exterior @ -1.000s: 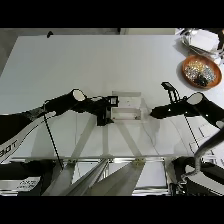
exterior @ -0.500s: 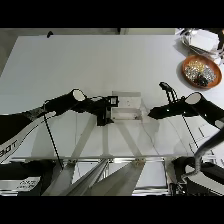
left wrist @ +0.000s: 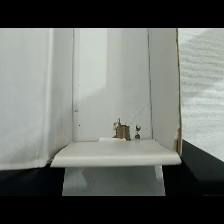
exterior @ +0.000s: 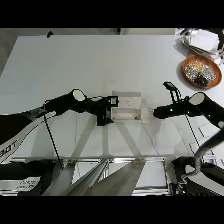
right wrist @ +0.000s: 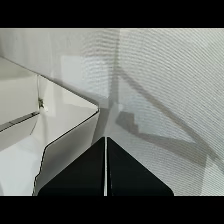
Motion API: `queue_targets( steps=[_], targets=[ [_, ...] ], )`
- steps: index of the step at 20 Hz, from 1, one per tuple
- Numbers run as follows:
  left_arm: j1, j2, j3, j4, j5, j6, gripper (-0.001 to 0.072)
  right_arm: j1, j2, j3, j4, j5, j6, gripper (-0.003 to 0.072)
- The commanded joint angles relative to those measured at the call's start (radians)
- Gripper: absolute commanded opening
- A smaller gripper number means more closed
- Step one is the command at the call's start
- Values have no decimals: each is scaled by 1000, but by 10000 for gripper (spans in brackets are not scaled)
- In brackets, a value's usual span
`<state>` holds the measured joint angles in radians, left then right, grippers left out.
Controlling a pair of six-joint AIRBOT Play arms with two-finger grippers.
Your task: Fold the box and place the chain.
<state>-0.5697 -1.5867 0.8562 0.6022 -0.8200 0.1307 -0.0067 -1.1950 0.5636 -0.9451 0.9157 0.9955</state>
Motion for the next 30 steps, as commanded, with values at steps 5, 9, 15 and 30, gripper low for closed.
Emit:
queue_targets(
  steps=[5,9,15,30],
  targets=[
    [1,1,-1,0,0,0,252,0,-2,-15,8,-23,0,7],
    [1,1,-1,0,0,0,252,40,-12,-16,27,-55,-2,7],
    [1,1,-1,0,0,0,252,82,-36,-16,37,-65,-1,7],
    [1,1,-1,0,0,0,252,137,64,8,157,62,-8,347]
  ],
)
